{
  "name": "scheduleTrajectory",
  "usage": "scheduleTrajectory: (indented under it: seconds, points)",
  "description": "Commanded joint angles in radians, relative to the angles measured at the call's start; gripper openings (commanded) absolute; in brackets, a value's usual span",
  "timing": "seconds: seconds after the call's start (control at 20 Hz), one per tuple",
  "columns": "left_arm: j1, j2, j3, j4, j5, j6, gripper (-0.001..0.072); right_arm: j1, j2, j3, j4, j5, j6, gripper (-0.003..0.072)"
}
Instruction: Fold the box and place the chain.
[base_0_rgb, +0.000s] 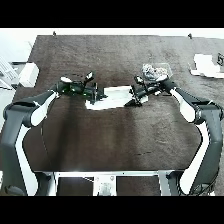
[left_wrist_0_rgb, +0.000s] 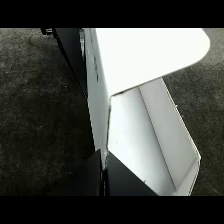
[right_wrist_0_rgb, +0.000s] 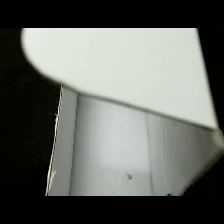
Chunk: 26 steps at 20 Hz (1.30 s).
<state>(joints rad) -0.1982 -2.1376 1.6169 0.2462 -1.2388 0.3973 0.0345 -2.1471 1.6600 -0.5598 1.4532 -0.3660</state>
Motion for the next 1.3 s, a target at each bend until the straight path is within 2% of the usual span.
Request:
scheduleTrajectory:
  seconds: [0.0, 0.05, 0.75, 0.9, 1.15, 1.2, 1.25]
  points:
    - [0.0, 0.0, 0.0, 0.0, 0.0, 0.0, 0.0022, -0.001, -0.001, 0.002, -0.001, 0.013, -0.043, 0.0573]
    - [0.0, 0.0, 0.0, 0.0, 0.0, 0.0, 0.0022, -0.001, -0.001, 0.003, 0.002, 0.014, -0.059, 0.0606]
    - [0.0, 0.0, 0.0, 0.0, 0.0, 0.0, 0.0022, -0.014, -0.011, 0.0, -0.01, 0.011, -0.136, 0.0604]
    - [0.0, 0.0, 0.0, 0.0, 0.001, 0.0, 0.0022, -0.006, -0.011, -0.002, -0.014, 0.01, -0.136, 0.0572]
    - [0.0, 0.0, 0.0, 0.0, 0.0, 0.0, 0.0022, -0.005, -0.011, -0.002, -0.026, 0.006, -0.136, 0.0568]
    - [0.0, 0.0, 0.0, 0.0, 0.0, 0.0, 0.0022, -0.005, -0.011, -0.002, -0.026, 0.007, -0.135, 0.0553]
    - [0.0, 0.0, 0.0, 0.0, 0.0, 0.0, 0.0022, -0.004, -0.011, -0.005, -0.026, 0.011, -0.135, 0.044]
